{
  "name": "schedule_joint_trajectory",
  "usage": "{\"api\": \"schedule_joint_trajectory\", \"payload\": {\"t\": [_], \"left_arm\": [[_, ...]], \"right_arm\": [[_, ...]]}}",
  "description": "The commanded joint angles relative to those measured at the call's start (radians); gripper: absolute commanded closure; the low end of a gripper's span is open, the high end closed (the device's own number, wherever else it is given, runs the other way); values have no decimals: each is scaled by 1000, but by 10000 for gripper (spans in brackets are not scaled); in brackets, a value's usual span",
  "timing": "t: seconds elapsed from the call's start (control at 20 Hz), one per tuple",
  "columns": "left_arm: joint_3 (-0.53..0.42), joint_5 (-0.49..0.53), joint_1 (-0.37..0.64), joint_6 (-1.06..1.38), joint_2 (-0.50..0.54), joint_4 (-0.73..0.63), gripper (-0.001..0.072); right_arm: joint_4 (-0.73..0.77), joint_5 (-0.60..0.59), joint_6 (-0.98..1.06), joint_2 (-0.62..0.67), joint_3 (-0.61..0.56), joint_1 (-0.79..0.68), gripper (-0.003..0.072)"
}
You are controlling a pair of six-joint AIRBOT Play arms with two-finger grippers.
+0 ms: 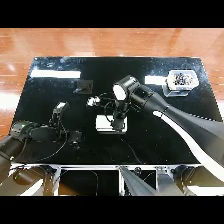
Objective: Fold the box and place the chain.
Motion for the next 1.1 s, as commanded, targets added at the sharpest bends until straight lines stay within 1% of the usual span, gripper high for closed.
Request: {"api": "schedule_joint_trajectory", "payload": {"t": [0.0, 0.25, 0.5, 0.6, 0.75, 0.9, 1.05], "left_arm": [[0, -8, 1, 0, -1, 0, 85], [0, -11, 0, 0, -1, -1, 85], [0, -18, 0, 0, -1, -1, 84], [0, -19, 0, 0, -1, -1, 85], [0, -19, 0, 0, -1, -1, 84], [0, -19, 0, 1, -1, 0, 85], [0, -19, 0, 4, -1, -1, 85]], "right_arm": [[18, 17, 10, 0, 0, 0, 175], [18, 16, 21, 0, -24, 0, 175], [2, 16, 44, 4, -24, 0, 175], [-21, 25, 73, 20, -21, 0, 201], [-57, 68, 126, 56, 11, 0, 201], [-51, 55, 156, 108, 27, -8, 201], [-37, 45, 165, 111, 24, -26, 201]]}}
